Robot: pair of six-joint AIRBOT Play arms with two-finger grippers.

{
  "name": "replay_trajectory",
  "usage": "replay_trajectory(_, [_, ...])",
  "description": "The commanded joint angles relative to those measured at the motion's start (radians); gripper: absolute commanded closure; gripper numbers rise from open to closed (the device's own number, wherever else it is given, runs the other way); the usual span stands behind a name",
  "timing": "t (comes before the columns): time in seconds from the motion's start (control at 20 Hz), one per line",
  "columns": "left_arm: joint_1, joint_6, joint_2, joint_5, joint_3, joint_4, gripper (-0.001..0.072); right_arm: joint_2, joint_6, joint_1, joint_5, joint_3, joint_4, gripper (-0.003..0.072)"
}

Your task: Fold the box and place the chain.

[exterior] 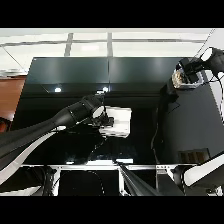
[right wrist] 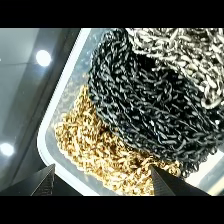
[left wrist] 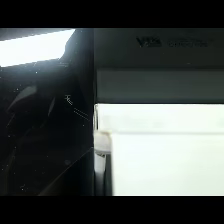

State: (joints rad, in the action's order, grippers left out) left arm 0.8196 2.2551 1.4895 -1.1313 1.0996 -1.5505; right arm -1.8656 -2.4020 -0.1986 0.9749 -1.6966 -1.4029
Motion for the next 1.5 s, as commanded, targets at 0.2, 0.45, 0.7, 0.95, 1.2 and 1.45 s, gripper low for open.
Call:
replay_trajectory(0.2, [0.000, 0.000, 0.000, 0.004, 0.000, 0.000, 0.0686, -0.028, 0.011, 0.007, -0.026, -0.001, 0.001, 0.0187])
replay_trajectory(0.45, [0.000, 0.000, 0.000, 0.004, 0.000, 0.000, 0.0686, -0.028, 0.077, 0.004, 0.015, -0.001, 0.027, 0.0244])
replay_trajectory(0.7, [0.000, 0.000, 0.000, 0.004, 0.000, 0.000, 0.0686, 0.006, 0.306, -0.020, 0.107, -0.001, 0.066, 0.0679])
replay_trajectory(0.95, [0.000, 0.000, 0.000, 0.005, 0.000, 0.000, 0.0686, 0.183, 0.571, -0.061, 0.111, -0.001, 0.101, 0.0679])
replay_trajectory(1.2, [0.000, 0.000, 0.000, 0.005, 0.000, 0.000, 0.0686, 0.410, 0.762, -0.124, 0.159, -0.035, 0.238, 0.0682])
replay_trajectory(1.45, [0.000, 0.000, 0.000, 0.006, 0.000, 0.000, 0.0685, 0.592, 0.895, -0.122, 0.309, -0.101, 0.309, 0.0682])
